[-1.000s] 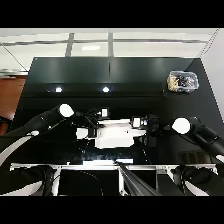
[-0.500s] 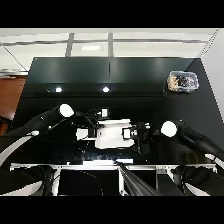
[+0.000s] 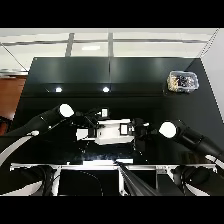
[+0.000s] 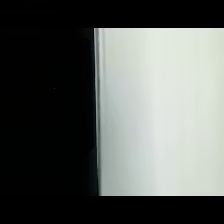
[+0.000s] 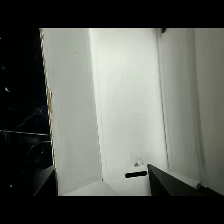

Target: Fold the box and place the chain.

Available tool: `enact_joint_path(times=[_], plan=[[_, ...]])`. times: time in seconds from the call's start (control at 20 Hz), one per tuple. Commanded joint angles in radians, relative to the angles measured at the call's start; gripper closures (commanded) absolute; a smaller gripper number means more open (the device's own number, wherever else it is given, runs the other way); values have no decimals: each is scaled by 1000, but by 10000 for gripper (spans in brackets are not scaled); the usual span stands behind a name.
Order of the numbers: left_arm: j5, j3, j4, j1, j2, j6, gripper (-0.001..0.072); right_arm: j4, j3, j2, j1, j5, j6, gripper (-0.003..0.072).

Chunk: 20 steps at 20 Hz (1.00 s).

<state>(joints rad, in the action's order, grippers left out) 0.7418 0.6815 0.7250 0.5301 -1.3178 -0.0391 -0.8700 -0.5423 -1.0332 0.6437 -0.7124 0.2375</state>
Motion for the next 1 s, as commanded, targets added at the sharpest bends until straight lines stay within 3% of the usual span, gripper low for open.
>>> enact_joint_path(times=[0.0, 0.45, 0.95], plan=[[0, 1, 0, 0, 0, 0, 682, -33, -7, 47, -25, 6, 75, 41], [0, 1, -1, 0, 0, 0, 683, -17, -7, 60, -87, 90, 76, 41], [0, 1, -1, 0, 0, 0, 682, 90, -7, -14, -90, 84, -21, 41]])
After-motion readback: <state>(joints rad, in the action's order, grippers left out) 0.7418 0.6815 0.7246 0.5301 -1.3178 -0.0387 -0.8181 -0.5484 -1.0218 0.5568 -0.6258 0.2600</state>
